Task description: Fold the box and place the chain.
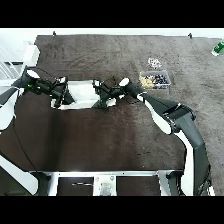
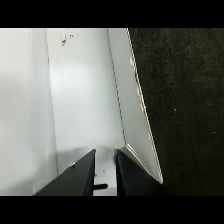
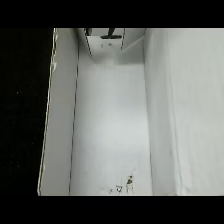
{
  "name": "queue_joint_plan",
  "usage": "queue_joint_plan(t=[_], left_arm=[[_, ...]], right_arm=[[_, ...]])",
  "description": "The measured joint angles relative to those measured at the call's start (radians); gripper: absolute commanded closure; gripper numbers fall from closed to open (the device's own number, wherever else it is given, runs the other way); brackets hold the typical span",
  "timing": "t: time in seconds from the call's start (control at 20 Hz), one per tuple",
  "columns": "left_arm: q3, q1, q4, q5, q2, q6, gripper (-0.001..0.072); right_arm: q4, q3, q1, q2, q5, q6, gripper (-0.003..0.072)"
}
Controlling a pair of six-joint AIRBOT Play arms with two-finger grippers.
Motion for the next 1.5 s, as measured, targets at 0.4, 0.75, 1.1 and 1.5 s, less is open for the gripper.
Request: queue_joint_plan(t=[0.4,0.75,1.1,1.5], left_arm=[[0.0,0.063,0.019,-0.081,0.005,-0.006,0.0693],[-0.003,0.152,-0.009,-0.078,0.08,-0.166,0.0695],[-0.101,0.38,-0.177,-0.039,0.177,-0.496,0.0694],[-0.172,0.481,-0.216,0.013,0.193,-0.973,0.0693]], right_arm=[[0.0,0.0,0.0,0.0,-0.002,0.001,0.0101],[0.0,0.0,0.0,0.0,-0.002,0.001,0.0101],[0.0,0.0,0.0,0.0,-0.001,0.001,0.01],[0.0,0.0,0.0,0.0,-0.001,0.001,0.0101]])
